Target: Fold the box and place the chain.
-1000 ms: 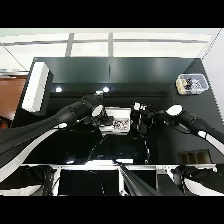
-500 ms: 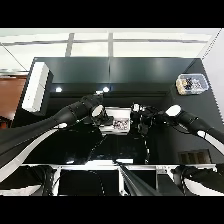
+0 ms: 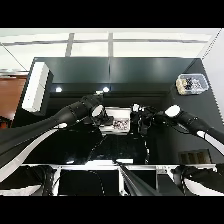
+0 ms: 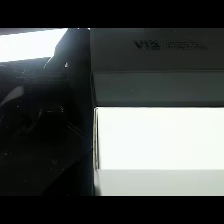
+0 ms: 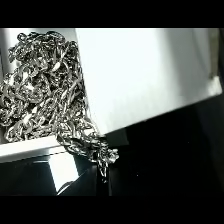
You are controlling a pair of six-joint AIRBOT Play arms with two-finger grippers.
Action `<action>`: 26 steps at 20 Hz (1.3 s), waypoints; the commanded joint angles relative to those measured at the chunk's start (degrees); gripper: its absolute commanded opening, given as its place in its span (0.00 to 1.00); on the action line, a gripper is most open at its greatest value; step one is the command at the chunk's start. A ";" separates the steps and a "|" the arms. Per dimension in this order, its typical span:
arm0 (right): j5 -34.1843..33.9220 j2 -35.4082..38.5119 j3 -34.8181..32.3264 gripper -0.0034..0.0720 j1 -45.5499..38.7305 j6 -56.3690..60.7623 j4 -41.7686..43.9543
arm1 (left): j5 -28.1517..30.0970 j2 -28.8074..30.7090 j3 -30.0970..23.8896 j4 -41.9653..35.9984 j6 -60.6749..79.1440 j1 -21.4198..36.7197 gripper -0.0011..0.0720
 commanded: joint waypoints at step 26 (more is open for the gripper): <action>10.97 23.41 3.02 0.46 0.85 49.68 7.82 | -0.09 -0.02 0.02 -0.02 0.02 0.04 0.06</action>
